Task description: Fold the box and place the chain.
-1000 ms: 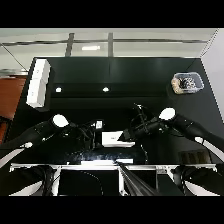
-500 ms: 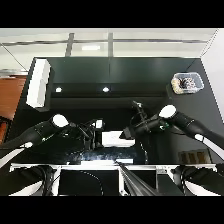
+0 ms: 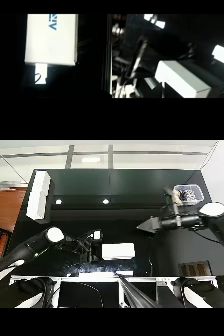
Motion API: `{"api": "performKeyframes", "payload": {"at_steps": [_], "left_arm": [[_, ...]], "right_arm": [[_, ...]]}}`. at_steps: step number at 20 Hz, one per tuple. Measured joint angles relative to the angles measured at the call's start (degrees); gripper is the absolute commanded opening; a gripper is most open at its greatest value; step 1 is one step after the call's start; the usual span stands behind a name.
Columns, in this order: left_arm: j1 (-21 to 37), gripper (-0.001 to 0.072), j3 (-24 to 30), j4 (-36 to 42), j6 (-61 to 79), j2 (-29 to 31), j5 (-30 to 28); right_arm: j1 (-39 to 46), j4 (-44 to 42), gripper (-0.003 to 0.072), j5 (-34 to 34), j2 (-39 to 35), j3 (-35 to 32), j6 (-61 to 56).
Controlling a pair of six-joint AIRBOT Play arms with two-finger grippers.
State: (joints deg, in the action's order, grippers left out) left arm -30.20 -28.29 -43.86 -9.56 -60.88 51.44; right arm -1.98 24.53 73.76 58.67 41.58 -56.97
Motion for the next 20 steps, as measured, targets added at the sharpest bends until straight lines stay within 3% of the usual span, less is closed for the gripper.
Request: {"api": "performKeyframes", "payload": {"at_steps": [6, 14, 20], "left_arm": [[-3.9, 0.0718, -4.2, -8.5, -15.3, 7.6, 2.2], [-12.6, 0.0718, -16.2, -10.5, -24.2, -5.2, -2.6], [-14.4, 0.0718, -18.8, -10.3, -24.9, -9.6, -3.0]], "right_arm": [[5.6, 4.5, 0.0045, 1.5, -1.6, 0.2, 0.3], [6.5, 6.4, 0.0045, 1.2, -1.8, 0.2, 0.4], [6.5, 6.6, 0.0045, 0.8, -1.8, 0.2, 0.4]]}}
